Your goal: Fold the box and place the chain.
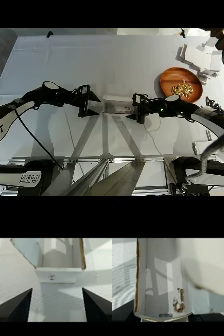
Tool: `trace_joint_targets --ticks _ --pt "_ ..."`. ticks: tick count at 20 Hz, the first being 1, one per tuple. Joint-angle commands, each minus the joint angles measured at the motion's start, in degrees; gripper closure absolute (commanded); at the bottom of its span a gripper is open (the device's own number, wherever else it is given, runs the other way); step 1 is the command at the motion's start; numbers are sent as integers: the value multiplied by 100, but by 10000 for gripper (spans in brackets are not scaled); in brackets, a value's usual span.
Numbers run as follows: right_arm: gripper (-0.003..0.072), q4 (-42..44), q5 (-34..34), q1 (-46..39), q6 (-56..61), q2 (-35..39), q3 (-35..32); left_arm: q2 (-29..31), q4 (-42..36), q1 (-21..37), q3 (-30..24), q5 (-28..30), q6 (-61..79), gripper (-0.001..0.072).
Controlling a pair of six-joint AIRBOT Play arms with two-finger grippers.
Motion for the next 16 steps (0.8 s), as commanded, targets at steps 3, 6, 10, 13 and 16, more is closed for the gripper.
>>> trace_joint_targets --ticks 3,6,10,13,16 --pt "179 -2 0 2 -4 4 2 107 162 39 199 15 -658 9" --pt "179 -2 0 2 -4 4 2 105 249 24 503 76 -658 10" --pt "179 -2 0 2 -4 4 2 90 588 -142 752 260 -728 10" --pt "179 -2 0 2 -4 4 2 -46 791 -282 791 234 -916 10" --pt "179 -2 0 2 -4 4 2 -186 800 -332 789 -140 -916 10"
